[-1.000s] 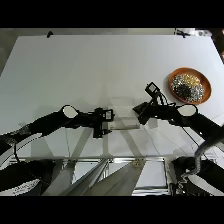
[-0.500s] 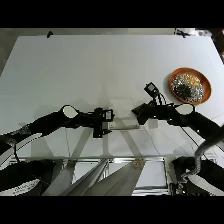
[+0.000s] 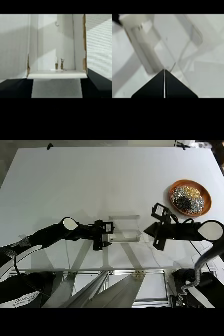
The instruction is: Fold the box and place the chain.
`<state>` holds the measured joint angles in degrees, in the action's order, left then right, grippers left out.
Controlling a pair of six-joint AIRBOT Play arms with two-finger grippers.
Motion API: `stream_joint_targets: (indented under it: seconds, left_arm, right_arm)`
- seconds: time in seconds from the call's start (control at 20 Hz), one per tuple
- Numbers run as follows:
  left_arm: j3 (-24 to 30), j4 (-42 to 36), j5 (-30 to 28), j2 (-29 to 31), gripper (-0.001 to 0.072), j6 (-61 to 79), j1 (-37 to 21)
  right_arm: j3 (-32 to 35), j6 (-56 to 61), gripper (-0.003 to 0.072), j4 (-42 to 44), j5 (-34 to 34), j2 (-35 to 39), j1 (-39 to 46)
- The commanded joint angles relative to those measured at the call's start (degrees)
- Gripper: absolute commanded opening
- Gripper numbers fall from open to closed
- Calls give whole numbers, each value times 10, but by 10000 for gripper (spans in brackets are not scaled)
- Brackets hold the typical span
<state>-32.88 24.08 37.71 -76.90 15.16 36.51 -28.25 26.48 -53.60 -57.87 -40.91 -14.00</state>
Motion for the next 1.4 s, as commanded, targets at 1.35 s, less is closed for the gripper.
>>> stream_joint_targets:
  seconds: [1.35]
  left_arm:
    - [0, 0, 2, 0, 73, 0, 0]
  right_arm:
    - [56, -360, 99, 109, 157, -163, -39]
